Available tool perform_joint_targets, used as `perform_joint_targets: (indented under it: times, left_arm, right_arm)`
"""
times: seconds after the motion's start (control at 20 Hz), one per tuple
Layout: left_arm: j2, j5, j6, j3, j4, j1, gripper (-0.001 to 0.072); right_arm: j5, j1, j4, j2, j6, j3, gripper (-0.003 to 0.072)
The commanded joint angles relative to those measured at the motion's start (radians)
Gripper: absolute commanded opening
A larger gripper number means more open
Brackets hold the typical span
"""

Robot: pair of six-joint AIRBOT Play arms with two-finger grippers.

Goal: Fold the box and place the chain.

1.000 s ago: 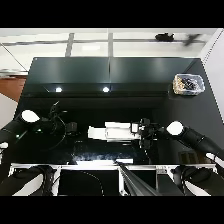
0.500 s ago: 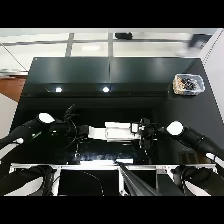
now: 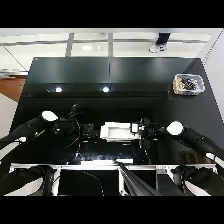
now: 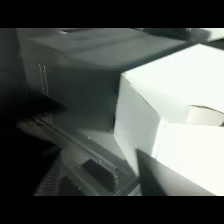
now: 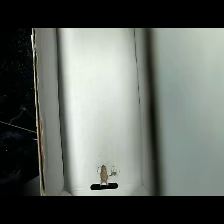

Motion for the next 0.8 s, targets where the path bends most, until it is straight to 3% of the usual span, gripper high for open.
perform_joint_targets:
  times: [0.0, 0.05, 0.4, 0.75]
  left_arm:
    - [0.000, -0.077, 0.010, 0.056, 0.052, -0.002, 0.0607]
    - [0.000, -0.098, 0.006, 0.072, 0.054, -0.002, 0.0696]
    - [0.000, -0.133, -0.002, 0.134, 0.052, -0.036, 0.0699]
    - [0.000, 0.007, -0.067, 0.134, 0.053, -0.148, 0.0698]
  right_arm:
    - [0.000, 0.000, 0.000, 0.000, 0.000, 0.000, 0.0357]
    - [0.000, 0.000, 0.000, 0.000, 0.000, 0.000, 0.0356]
    - [0.000, 0.000, 0.000, 0.000, 0.000, 0.000, 0.0357]
    - [0.000, 0.000, 0.000, 0.000, 0.000, 0.000, 0.0357]
